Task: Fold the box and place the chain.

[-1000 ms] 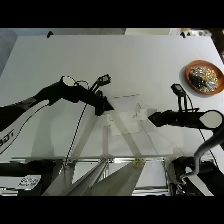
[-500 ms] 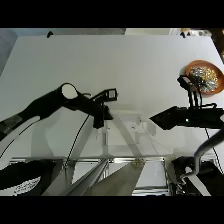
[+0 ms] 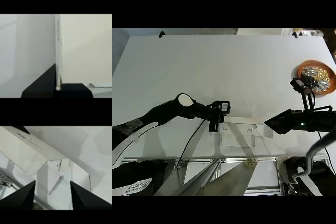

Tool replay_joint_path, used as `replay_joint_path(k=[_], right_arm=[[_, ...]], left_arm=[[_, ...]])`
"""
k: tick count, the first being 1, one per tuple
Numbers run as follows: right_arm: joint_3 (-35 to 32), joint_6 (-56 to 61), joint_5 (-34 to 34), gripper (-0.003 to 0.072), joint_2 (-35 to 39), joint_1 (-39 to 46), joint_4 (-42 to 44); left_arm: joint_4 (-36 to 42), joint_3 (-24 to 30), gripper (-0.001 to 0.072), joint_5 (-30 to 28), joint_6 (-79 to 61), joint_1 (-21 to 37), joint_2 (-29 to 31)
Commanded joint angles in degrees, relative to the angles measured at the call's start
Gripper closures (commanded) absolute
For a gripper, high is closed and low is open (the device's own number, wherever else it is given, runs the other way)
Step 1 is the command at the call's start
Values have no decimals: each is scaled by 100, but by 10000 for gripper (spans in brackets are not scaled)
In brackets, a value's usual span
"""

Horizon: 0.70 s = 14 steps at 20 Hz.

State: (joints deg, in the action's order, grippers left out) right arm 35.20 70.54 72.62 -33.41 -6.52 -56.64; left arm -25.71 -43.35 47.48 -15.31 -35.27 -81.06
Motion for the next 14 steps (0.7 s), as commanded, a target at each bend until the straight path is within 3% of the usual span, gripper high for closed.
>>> replay_joint_path(k=[1,6,11,14], right_arm=[[-2,13,13,211,7,-2,-13],[0,-11,-96,211,4,-2,-17],[0,-76,-227,211,7,-2,-63],[0,-76,-295,211,4,-2,-199]], left_arm=[[282,11,710,-63,-503,20,-177],[688,-63,710,17,-264,356,-227],[-243,-476,709,96,455,463,-321],[-208,-542,708,205,509,452,-568]])
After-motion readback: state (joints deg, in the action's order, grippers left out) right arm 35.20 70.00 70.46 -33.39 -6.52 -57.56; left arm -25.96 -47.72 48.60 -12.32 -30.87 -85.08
